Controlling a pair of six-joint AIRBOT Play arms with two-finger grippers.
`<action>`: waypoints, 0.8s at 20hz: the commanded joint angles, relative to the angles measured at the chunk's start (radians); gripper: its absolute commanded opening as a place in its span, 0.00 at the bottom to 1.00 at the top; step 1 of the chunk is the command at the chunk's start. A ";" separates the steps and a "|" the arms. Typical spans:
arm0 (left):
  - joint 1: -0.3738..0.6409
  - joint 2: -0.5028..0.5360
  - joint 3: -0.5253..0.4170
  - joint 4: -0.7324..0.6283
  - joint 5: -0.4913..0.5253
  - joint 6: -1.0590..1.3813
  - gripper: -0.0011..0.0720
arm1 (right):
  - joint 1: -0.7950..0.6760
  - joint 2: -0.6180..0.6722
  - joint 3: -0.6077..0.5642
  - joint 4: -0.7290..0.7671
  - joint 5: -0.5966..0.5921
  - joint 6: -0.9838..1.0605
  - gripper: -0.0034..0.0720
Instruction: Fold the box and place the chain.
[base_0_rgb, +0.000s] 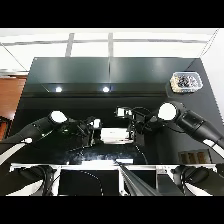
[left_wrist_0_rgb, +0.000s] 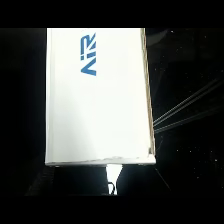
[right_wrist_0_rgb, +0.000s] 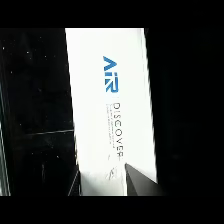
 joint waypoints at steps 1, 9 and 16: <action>0.000 -0.001 0.001 0.000 0.000 0.000 0.39 | 0.001 -0.014 -0.001 0.000 0.003 0.003 0.49; 0.000 -0.001 0.001 0.000 0.000 0.000 0.39 | 0.001 -0.029 0.000 0.000 -0.010 0.005 0.66; 0.000 -0.001 0.001 0.000 0.000 0.000 0.39 | -0.010 -0.002 0.023 0.000 0.003 0.092 0.65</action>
